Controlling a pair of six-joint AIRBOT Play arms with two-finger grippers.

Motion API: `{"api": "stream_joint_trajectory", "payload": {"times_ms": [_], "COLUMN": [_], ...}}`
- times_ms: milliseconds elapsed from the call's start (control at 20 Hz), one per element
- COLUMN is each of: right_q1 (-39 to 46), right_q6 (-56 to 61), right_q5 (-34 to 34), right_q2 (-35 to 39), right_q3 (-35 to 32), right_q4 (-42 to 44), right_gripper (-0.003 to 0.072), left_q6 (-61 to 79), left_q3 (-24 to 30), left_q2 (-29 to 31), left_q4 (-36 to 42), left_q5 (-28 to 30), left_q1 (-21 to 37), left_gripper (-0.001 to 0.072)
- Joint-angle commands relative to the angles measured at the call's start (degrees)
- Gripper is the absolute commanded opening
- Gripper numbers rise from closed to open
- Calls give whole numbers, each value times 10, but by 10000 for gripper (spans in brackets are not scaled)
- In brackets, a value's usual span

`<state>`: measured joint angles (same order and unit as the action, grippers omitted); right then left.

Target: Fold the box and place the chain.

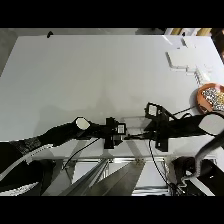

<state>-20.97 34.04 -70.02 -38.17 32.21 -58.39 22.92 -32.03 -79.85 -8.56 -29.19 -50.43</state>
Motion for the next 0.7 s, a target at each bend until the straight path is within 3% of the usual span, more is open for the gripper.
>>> {"api": "stream_joint_trajectory", "payload": {"times_ms": [0, 200, 400, 500, 650], "right_q1": [83, 157, 157, 157, 157], "right_q6": [-122, -209, -262, -301, -352], "right_q5": [-60, -17, 31, 52, 69], "right_q2": [57, 36, -59, -101, -131], "right_q3": [8, -14, -48, -49, -50], "right_q4": [-127, -135, -128, -129, -107], "right_gripper": [218, 220, 239, 322, 322], "left_q6": [0, 0, 0, 0, 0], "left_q3": [0, 0, 0, 0, 0], "left_q2": [0, 0, 0, 0, 0], "left_q4": [0, 0, 0, 0, 0], "left_q5": [0, 0, 0, 0, 0], "left_q1": [0, 0, 0, 0, 0], "left_gripper": [207, 207, 207, 207, 207]}}
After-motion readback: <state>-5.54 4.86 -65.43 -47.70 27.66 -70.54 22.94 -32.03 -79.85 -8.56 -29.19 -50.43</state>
